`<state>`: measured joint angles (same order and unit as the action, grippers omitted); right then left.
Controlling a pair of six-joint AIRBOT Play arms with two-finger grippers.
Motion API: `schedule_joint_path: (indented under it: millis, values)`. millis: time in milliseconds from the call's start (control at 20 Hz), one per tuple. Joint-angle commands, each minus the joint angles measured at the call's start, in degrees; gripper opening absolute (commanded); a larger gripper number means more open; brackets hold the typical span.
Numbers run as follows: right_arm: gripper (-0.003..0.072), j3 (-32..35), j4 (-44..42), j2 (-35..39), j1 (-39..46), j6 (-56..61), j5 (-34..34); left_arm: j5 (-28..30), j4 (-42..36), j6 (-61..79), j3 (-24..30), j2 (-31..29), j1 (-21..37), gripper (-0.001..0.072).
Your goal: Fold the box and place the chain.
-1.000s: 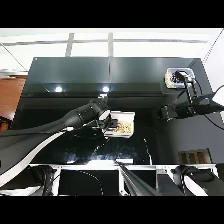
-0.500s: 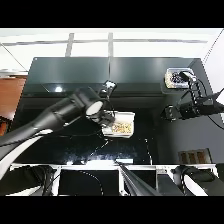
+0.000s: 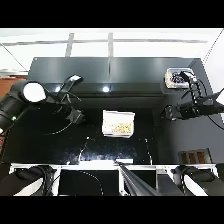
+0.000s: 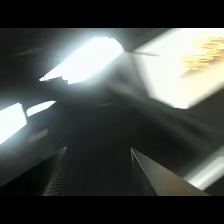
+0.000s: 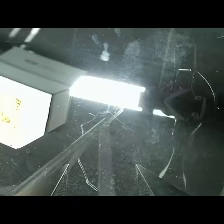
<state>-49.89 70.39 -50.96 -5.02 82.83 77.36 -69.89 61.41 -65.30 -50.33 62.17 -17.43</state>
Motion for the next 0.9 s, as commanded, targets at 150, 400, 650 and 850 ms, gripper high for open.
schedule_joint_path:
  millis: [150,400,650,850]
  values:
    - [0.0495,0.0,0.2,0.0,0.0,2.5,1.8,-0.6,-30.6,44.4,13.1,7.8,10.7,0.071]
    - [0.0495,0.0,0.1,0.0,0.0,4.8,2.1,1.5,-30.3,74.5,13.2,14.2,4.3,0.0718]
    - [0.0495,0.0,0.2,0.0,0.0,7.0,2.1,12.1,-27.7,83.1,12.4,15.0,1.7,0.0715]
    - [0.0495,0.0,0.2,0.0,0.0,7.0,1.9,9.7,-26.2,82.9,9.6,18.1,0.0,0.0715]
